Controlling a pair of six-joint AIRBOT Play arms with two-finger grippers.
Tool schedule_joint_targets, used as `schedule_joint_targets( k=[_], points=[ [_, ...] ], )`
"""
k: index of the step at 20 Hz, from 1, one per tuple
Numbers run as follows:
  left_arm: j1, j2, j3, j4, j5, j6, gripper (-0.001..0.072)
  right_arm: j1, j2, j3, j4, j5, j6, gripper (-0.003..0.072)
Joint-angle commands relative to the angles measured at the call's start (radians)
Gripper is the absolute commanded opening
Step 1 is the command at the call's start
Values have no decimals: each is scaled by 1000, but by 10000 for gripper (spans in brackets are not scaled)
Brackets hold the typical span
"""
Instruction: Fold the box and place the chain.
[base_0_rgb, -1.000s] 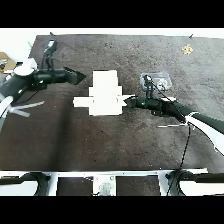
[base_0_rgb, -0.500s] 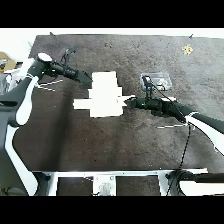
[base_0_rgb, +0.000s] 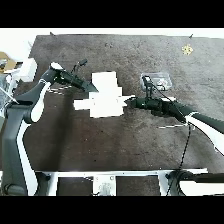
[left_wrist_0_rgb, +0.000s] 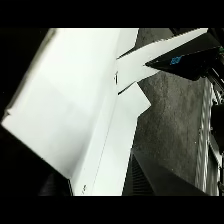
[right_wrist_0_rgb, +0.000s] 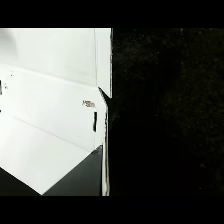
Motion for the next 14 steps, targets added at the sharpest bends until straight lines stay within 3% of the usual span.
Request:
schedule_joint_targets(
  k=[1, 4, 5, 7, 9, 14],
  points=[
    [-8, -16, 3, -11, -8, 0, 412, -1, -1, 1, 0, -8, 0, 0],
    [-8, -16, 3, -10, -32, 1, 149, -1, -1, 1, 0, -9, 1, 1],
    [-8, -16, 3, -10, -31, 8, 14, -1, -1, 1, 0, -9, 0, 1],
    [-8, -16, 3, -10, -29, 38, 12, -1, -1, 1, 1, -8, 0, 6],
    [-8, -14, 5, -10, -29, 78, 12, -8, 4, 1, -3, -5, -1, 413],
    [-8, -6, 51, -8, -21, 275, 12, -158, 90, 1, -53, 81, -4, 414]
  ],
)
